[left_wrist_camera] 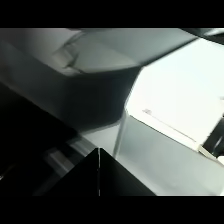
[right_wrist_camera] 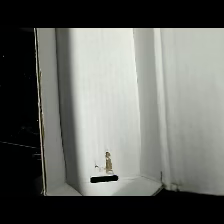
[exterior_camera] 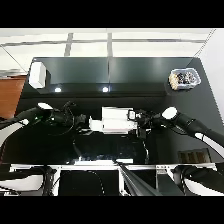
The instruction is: Fold the box and place the chain.
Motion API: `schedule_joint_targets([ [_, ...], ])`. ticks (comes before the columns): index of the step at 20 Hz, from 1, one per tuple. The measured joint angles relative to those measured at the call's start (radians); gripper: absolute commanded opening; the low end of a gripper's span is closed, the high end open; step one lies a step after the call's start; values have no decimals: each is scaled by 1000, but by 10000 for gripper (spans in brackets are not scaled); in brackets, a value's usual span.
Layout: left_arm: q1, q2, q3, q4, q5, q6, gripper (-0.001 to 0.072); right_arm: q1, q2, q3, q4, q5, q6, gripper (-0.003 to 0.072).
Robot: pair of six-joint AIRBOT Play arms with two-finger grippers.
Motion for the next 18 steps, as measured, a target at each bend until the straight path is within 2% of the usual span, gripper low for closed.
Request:
schedule_joint_targets([
  [1, 2, -2, 1, -15, -2, 19, 240, 0, 0, 0, 0, 0, 0, 227],
  [3, 13, -2, 11, -50, -31, 53, 624, 0, 0, 0, 0, 0, 0, 227],
  [4, 20, -2, 18, -63, -51, 61, 702, 0, 0, 0, 0, 0, 0, 227],
  [8, 35, -2, 59, -79, -106, 84, 700, 0, 0, 0, 0, 0, 0, 227],
  [12, -5, -3, 114, -63, -143, 87, 677, 0, 0, 0, 0, 0, 0, 227],
  [14, -35, -3, 151, -25, -153, 64, 562, 0, 0, 0, 0, 0, 0, 227],
  [18, -93, -3, 227, 66, -171, -2, 562, 0, 0, 0, 0, 0, 0, 227],
])
